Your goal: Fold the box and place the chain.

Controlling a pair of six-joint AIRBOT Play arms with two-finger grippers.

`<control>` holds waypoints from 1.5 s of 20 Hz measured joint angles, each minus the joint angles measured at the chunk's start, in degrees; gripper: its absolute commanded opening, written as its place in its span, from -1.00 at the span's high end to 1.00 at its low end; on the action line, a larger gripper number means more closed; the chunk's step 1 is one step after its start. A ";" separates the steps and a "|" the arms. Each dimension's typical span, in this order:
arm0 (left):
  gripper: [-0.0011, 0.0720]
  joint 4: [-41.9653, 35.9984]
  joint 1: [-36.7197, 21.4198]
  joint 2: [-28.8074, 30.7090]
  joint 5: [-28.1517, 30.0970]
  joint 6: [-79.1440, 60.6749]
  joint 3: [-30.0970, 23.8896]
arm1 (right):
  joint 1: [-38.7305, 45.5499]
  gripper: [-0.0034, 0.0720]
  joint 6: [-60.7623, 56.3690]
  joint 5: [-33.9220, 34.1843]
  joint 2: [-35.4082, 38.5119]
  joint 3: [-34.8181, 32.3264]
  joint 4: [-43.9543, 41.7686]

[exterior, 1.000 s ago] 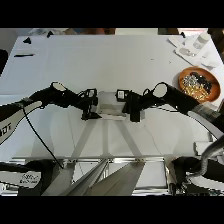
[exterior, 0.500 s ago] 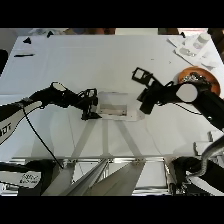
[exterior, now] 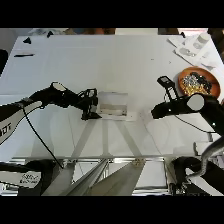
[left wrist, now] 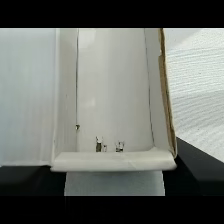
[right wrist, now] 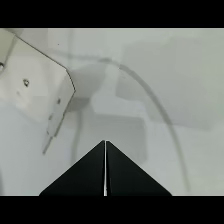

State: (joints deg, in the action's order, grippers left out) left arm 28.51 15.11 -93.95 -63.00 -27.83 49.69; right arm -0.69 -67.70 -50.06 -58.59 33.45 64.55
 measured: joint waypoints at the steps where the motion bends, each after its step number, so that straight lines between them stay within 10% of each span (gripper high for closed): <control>1: 0.10 0.00 0.00 0.00 0.00 0.00 0.00 | 0.24 0.90 0.00 1.18 -0.96 -0.90 -2.86; 20: 0.10 0.00 0.00 0.00 0.00 0.00 0.00 | -2.38 0.87 15.45 4.07 -13.79 -3.34 -37.35; 23: 0.10 0.00 0.00 0.00 0.00 0.00 0.00 | -2.51 0.24 16.46 3.34 -13.90 -3.34 -40.96; 30: 0.10 0.00 0.00 0.00 0.00 0.00 0.00 | -2.51 0.23 16.83 2.75 -12.68 -3.34 -45.03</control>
State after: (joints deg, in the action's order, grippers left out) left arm 28.51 15.11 -93.95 -63.00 -27.83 49.69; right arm -3.20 -50.87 -47.31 -71.26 30.11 19.53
